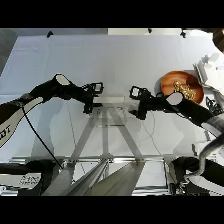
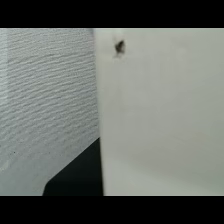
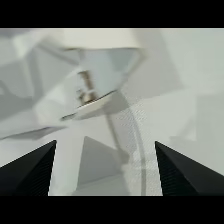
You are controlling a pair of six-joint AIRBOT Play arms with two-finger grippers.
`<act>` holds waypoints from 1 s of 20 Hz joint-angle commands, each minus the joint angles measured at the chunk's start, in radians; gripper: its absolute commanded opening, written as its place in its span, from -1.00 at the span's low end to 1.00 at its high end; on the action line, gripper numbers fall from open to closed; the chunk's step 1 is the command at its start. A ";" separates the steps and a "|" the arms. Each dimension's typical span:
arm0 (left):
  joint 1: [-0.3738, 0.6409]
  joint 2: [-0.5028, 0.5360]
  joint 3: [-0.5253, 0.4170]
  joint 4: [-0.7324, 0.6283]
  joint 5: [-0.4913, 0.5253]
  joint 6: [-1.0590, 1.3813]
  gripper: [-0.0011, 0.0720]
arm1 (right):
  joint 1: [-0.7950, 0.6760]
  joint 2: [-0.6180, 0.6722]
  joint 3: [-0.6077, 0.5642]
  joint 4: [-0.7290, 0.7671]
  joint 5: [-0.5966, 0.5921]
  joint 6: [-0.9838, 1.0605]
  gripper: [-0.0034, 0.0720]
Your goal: Fold the box and place the chain.
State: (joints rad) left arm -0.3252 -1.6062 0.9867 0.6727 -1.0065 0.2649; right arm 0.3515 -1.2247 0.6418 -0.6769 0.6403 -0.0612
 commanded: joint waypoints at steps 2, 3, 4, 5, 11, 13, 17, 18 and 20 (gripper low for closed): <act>0.000 0.000 0.000 0.000 0.000 0.000 -0.95 | 0.043 0.021 -0.027 -0.072 0.078 0.000 0.95; 0.000 0.000 0.000 0.000 0.000 0.000 -0.94 | 0.068 0.021 -0.043 -0.072 0.076 0.000 0.96; 0.000 0.000 0.000 0.000 0.000 0.000 -0.94 | 0.091 0.021 -0.060 -0.072 0.069 0.000 0.96; 0.000 0.000 0.000 0.000 0.000 0.000 -0.94 | 0.114 0.021 -0.079 -0.072 0.038 0.000 0.96; 0.000 0.000 0.000 0.000 0.000 0.000 -0.94 | 0.195 0.000 -0.110 0.015 -0.150 0.083 0.96; 0.000 0.000 0.000 0.000 0.000 0.000 -0.95 | 0.202 -0.016 -0.110 0.114 -0.158 0.089 0.96; 0.000 0.000 0.000 0.000 0.000 0.000 -0.94 | 0.198 -0.020 -0.105 0.163 -0.217 0.091 0.95; 0.000 0.000 0.000 0.000 0.000 0.000 -0.94 | 0.190 -0.020 -0.098 0.162 -0.208 0.094 0.95; 0.000 0.000 0.000 0.000 0.000 0.000 -0.94 | 0.174 -0.023 -0.080 0.160 -0.197 0.180 0.94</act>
State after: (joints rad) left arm -0.3256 -1.6062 0.9867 0.6727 -1.0050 0.2649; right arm 0.5373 -1.2434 0.5468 -0.5369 0.4515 0.0463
